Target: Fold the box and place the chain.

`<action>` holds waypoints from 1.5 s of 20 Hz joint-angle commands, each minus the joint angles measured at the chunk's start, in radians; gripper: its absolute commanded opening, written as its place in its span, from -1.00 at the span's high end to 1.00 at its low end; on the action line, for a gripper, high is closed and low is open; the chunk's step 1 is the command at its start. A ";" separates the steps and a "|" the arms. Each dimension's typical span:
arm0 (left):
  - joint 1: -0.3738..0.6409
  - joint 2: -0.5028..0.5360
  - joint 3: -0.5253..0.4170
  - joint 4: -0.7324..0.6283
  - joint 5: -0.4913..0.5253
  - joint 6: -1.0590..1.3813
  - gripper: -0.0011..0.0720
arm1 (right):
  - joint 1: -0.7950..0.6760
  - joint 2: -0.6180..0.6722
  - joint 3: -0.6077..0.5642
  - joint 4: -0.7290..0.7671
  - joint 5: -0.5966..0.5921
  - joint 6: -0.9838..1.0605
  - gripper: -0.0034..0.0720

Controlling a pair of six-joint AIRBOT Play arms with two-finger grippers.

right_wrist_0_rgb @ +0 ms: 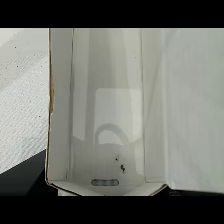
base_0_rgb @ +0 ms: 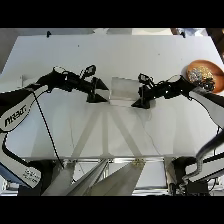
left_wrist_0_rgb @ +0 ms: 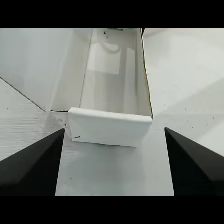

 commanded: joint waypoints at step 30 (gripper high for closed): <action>0.023 -0.029 0.008 -0.060 0.064 0.135 -0.88 | 0.000 0.000 0.001 0.000 0.000 0.000 0.01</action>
